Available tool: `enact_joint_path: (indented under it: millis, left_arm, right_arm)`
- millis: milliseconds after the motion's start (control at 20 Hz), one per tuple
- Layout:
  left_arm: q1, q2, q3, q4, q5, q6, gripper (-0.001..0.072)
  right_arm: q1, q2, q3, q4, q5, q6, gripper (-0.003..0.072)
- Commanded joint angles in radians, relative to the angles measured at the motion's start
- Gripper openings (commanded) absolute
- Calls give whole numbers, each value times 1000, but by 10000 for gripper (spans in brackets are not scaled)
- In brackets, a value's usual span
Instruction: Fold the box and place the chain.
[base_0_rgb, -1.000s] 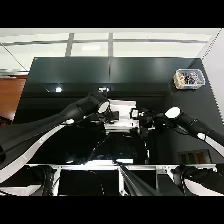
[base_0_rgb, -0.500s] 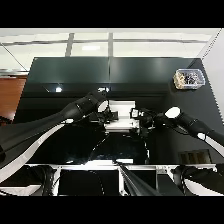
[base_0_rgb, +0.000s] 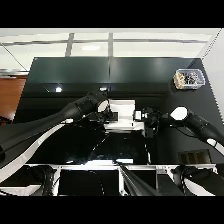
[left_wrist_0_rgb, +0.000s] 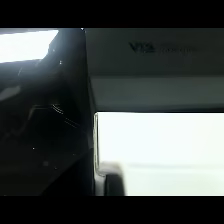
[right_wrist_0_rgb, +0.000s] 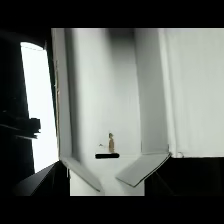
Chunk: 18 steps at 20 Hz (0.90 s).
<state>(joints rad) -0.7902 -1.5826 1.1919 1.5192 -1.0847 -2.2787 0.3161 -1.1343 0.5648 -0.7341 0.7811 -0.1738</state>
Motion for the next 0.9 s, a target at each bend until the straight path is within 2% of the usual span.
enact_joint_path:
  millis: [0,300,350,550,750,850]
  left_arm:
    - [0,1,0,19,-7,28,28]
    - [-1,1,0,18,-10,27,27]
    - [-1,1,0,17,-11,27,27]
    - [-1,1,0,16,-19,27,27]
    - [-1,1,0,13,-16,27,27]
    - [-1,1,0,13,-16,27,27]
  right_arm:
    - [4,36,0,-85,54,35,702]
    - [47,26,0,-14,-22,-44,701]
    - [48,20,0,-4,-31,-45,637]
    - [48,13,0,23,-30,10,246]
    - [61,-5,0,29,-51,138,240]
    - [85,-30,0,95,-79,166,241]
